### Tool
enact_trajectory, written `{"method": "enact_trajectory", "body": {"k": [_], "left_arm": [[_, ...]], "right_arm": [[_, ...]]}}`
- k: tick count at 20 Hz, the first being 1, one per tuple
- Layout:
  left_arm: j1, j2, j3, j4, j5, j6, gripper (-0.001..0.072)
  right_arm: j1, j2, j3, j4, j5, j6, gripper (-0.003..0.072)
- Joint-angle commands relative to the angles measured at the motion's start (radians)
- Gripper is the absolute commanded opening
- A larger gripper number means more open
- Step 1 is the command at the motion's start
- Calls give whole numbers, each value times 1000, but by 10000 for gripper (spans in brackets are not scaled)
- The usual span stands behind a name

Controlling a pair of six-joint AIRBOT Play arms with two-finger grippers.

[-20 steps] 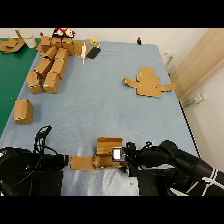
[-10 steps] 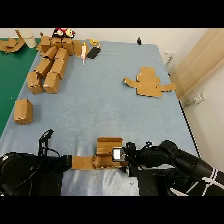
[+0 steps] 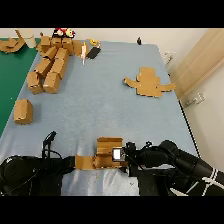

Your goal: Fold the box.

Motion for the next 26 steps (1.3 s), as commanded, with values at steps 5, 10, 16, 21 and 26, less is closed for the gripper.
{"method": "enact_trajectory", "body": {"k": [5,10,16,21,26], "left_arm": [[-140,-54,-2,-60,174,-18,10],[-164,-61,-1,-93,221,-16,10],[-160,-19,6,-39,194,-53,9],[-77,-11,6,140,63,-213,9],[-42,-42,4,130,28,-213,9]], "right_arm": [[0,1,1,0,0,0,459],[0,1,1,1,0,0,459],[0,1,1,1,0,0,459],[0,1,1,1,0,0,459],[0,1,1,1,0,0,459]]}}
